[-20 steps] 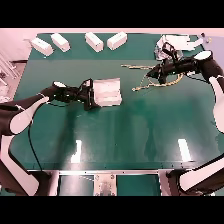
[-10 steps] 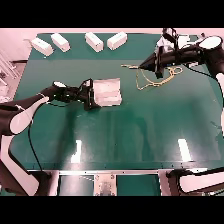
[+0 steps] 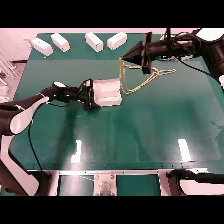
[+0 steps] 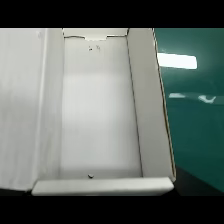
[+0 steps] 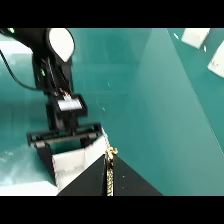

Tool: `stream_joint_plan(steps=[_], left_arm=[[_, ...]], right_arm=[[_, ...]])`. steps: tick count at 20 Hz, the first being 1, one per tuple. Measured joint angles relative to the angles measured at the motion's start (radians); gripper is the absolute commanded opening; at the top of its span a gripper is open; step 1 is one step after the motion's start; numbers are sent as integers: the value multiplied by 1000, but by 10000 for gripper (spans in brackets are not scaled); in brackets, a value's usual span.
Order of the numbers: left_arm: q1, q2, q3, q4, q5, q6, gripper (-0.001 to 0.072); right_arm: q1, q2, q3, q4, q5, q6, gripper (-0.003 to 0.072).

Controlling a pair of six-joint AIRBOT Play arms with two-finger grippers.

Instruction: Fold the box and place the chain.

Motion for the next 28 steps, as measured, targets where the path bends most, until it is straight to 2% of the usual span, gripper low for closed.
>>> stream_joint_plan(steps=[6,17,18,19,20,28], left_arm=[[0,0,0,0,0,0,629],[0,0,0,0,0,0,629],[0,0,0,0,0,0,629],[0,0,0,0,0,0,629],[0,0,0,0,0,0,629],[0,0,0,0,0,0,629]], right_arm=[[94,-31,-3,22,-80,63,4],[134,-227,-57,26,-108,145,20],[134,-243,-59,26,-105,150,165],[134,-255,-60,24,-101,151,344],[131,-262,-61,24,-93,151,443],[54,-266,-62,13,-52,159,440]])
